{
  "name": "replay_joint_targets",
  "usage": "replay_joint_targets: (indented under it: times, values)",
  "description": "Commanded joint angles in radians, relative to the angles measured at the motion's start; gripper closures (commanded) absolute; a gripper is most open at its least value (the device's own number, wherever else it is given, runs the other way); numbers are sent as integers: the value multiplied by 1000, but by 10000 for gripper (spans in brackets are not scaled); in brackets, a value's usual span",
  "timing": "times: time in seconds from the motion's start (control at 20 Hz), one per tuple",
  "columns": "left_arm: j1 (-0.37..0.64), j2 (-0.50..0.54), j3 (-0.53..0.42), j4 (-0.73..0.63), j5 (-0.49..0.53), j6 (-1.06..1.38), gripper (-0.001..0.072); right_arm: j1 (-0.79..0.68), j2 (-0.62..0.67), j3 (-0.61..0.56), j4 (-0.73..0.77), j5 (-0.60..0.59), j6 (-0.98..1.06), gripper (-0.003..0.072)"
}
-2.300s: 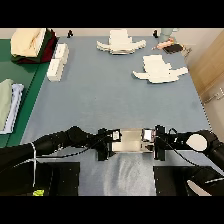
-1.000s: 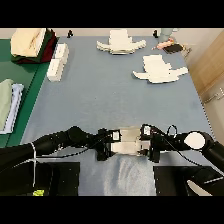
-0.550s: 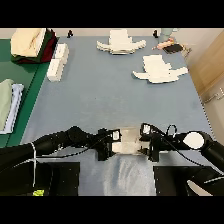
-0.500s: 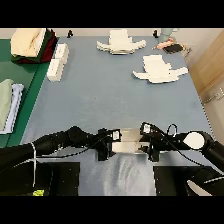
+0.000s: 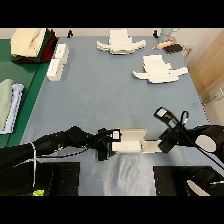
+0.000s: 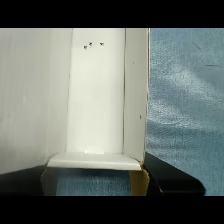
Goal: Fold the box.
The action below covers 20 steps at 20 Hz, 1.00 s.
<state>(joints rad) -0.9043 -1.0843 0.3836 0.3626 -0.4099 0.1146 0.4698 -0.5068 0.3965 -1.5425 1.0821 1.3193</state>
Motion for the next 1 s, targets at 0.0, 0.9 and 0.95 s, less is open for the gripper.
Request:
replay_joint_targets:
  times: [0.0, 0.9, 0.95]
  values:
    - [0, 0, 1, 1, -1, 0, 120, -69, 11, 39, -449, 182, 665, 683]
    - [0, 0, 1, 1, -1, 0, 120, -694, -324, -38, 504, 106, 162, 686]
    - [0, 0, 1, 1, -1, 0, 120, -702, -335, -49, 534, 113, 152, 686]
